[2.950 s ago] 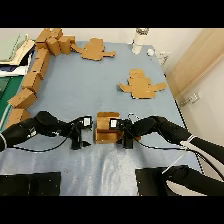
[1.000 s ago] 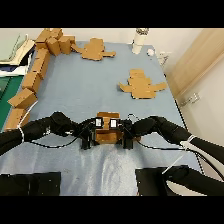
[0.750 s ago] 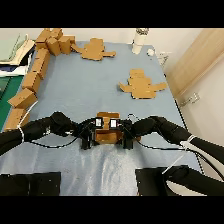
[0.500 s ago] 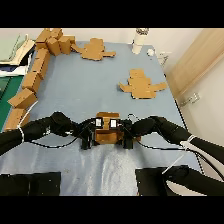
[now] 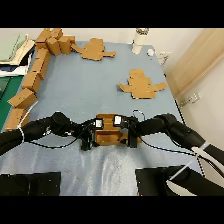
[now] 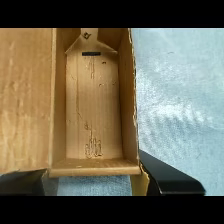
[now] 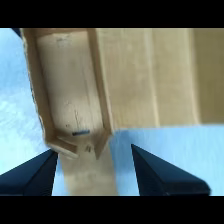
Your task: Fold the box.
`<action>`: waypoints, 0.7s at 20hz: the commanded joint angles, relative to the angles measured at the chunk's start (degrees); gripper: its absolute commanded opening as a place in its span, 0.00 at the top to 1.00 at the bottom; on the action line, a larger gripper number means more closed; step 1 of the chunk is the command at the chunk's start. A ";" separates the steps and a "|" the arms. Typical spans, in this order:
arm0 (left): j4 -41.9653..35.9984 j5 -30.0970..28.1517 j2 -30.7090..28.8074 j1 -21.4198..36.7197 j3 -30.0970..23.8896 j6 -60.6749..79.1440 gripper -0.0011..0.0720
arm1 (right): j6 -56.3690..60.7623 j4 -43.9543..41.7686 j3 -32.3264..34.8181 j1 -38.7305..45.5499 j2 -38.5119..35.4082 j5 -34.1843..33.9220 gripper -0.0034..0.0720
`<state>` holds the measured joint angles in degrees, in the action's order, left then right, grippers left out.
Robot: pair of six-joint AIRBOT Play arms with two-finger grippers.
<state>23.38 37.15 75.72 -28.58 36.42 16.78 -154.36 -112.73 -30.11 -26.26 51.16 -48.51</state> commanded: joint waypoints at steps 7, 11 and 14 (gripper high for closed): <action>-0.17 -0.57 0.02 -0.02 0.04 -0.13 0.35 | 18.60 -2.45 -0.04 -0.11 -12.37 -9.57 0.00; -0.17 -0.57 0.02 -0.02 0.04 -0.13 0.35 | 36.06 -16.81 -0.04 -0.70 -12.59 -15.43 0.00; -0.17 -0.59 0.02 -0.02 0.04 -0.13 0.35 | 48.76 -18.08 -0.04 -0.90 -12.59 -15.43 0.00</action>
